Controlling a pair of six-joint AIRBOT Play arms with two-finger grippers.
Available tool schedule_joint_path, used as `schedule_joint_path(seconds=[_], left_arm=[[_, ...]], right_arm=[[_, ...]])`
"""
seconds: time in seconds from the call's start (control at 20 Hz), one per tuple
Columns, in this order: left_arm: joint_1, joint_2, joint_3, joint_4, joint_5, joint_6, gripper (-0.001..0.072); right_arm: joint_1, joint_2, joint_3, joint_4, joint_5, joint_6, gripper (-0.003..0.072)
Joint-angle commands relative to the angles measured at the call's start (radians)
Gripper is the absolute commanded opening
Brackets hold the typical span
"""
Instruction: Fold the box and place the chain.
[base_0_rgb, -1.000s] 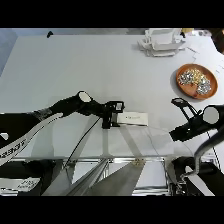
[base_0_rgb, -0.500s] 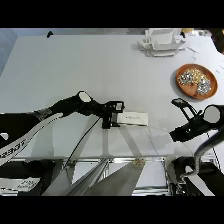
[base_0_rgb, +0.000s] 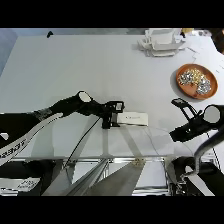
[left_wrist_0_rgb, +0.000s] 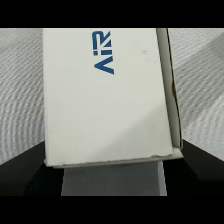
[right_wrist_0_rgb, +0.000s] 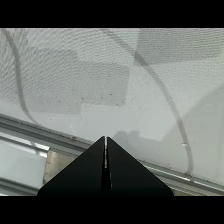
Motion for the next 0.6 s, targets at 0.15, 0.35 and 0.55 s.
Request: schedule_joint_path(seconds=[0.15,0.35,0.55], left_arm=[[0.042,0.107,0.0,-0.014,-0.011,-0.07,0.0005],[0.194,0.346,0.0,-0.006,-0.005,-0.307,0.0005],[0.395,0.55,0.0,0.078,-0.009,-0.562,0.0004]], right_arm=[[-0.001,-0.001,0.0,0.0,0.0,0.0,0.0024],[-0.001,-0.001,0.0,0.0,0.0,0.0,0.0024],[-0.001,-0.001,0.0,0.0,0.0,0.0,0.0024]])
